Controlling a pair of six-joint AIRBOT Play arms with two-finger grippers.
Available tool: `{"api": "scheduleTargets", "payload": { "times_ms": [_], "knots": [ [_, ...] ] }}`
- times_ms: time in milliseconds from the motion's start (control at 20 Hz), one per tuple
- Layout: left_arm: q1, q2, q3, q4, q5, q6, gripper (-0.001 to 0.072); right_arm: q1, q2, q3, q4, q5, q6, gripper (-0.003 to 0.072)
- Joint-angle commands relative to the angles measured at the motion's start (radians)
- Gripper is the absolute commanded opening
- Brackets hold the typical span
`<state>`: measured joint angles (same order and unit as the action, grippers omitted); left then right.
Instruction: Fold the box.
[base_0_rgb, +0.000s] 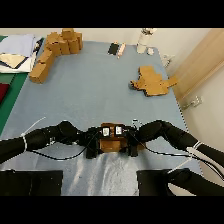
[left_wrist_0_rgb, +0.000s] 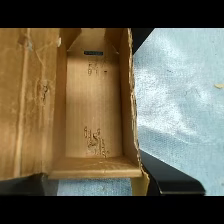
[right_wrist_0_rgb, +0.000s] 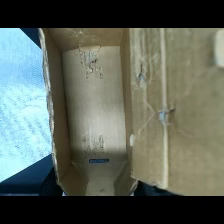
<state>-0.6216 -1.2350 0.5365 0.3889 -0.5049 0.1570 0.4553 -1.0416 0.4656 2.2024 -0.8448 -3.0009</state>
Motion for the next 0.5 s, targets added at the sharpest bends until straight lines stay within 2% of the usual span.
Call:
{"api": "scheduleTargets", "payload": {
  "times_ms": [0, 100, 150, 200, 450],
  "knots": [
    [0.0, 0.0, 0.001, 0.0, 0.0, 0.0, 0.0456, 0.0, 0.0, 0.001, 0.001, 0.005, 0.0, 0.0502],
    [0.0, 0.0, 0.001, 0.0, 0.0, 0.0, 0.0455, 0.0, 0.0, 0.001, 0.001, 0.008, 0.0, 0.0513],
    [-0.001, 0.0, 0.001, 0.0, 0.0, 0.0, 0.0455, 0.0, 0.0, 0.002, 0.001, 0.022, 0.0, 0.0689],
    [-0.001, 0.0, 0.001, 0.0, 0.0, 0.0, 0.0455, 0.0, 0.0, 0.005, 0.003, 0.022, 0.0, 0.072],
    [-0.001, 0.0, 0.001, 0.0, 0.0, 0.0, 0.0455, -0.001, 0.038, 0.009, -0.032, -0.008, 0.007, 0.072]
  ]
}}
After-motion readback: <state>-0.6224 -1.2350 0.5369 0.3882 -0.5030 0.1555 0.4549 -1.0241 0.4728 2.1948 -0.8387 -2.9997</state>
